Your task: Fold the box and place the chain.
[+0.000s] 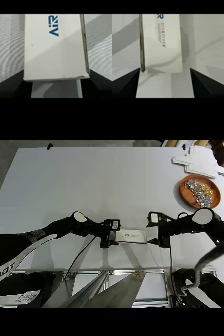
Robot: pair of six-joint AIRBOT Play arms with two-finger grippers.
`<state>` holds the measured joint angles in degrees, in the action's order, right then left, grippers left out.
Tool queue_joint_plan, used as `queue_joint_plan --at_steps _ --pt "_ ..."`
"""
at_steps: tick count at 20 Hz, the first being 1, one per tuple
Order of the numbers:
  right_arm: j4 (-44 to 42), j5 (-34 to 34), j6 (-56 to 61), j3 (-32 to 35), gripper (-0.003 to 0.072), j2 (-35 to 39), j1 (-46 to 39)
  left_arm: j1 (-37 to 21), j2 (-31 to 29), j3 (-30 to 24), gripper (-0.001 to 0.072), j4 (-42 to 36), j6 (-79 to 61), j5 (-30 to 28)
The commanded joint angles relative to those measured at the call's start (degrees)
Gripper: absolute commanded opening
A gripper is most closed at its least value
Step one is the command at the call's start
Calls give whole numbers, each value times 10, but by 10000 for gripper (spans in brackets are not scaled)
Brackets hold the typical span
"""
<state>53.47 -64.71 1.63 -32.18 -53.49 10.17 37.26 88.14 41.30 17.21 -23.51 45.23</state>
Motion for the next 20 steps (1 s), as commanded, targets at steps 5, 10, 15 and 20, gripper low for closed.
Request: queue_joint_plan --at_steps 5,10,15,20 --pt "58 27 65 22 713 10 70 0 0 0 170 0 0 0" --pt "56 116 74 36 712 26 70 0 0 0 170 0 0 0" --pt "57 117 74 42 711 48 70 0 0 0 170 0 0 0" --pt "40 99 74 59 710 49 70 0 0 0 170 0 0 0"
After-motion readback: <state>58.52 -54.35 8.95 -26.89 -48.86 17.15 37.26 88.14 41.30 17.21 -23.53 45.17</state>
